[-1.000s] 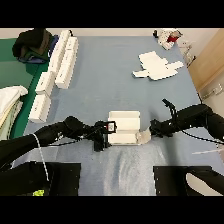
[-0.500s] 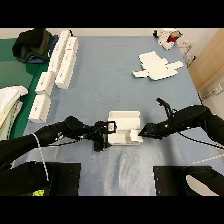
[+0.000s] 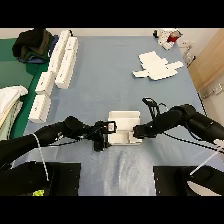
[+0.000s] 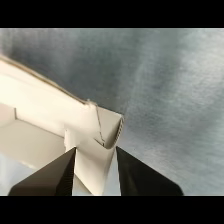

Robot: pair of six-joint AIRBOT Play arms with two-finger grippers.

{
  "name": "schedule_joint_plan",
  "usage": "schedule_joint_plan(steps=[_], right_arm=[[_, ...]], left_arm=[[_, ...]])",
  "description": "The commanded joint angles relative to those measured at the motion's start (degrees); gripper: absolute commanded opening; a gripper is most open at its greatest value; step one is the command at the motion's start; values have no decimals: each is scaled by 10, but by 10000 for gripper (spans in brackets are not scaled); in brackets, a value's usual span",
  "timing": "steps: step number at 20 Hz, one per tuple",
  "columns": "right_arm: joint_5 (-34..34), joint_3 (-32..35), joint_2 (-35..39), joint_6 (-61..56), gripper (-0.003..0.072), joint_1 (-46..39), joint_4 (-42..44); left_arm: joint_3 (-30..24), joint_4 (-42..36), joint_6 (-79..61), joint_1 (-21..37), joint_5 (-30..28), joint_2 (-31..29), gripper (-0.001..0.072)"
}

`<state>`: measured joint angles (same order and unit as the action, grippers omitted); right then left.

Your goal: Fold the box.

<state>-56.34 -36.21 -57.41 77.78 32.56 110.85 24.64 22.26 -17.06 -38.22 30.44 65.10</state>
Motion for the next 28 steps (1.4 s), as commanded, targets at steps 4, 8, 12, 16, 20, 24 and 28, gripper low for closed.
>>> schedule_joint_plan(steps=[4,8,12,16,20,24,28], right_arm=[[-88,-104,-99,-278,405,139,-224],[-102,-125,-147,-329,405,157,-234],[-99,-125,-156,-338,273,157,-240],[-102,-124,-158,-338,4,157,-241],[-102,-125,-158,-338,3,157,-240],[-102,-125,-158,-338,24,157,-238],[-102,-125,-157,-338,486,157,-236]], left_arm=[[1,0,0,0,0,0,464],[1,0,0,0,0,0,464],[1,0,0,0,0,0,464],[1,0,0,0,0,0,464],[1,0,0,0,0,0,464],[1,0,0,0,0,0,464],[1,0,0,0,0,0,464]])
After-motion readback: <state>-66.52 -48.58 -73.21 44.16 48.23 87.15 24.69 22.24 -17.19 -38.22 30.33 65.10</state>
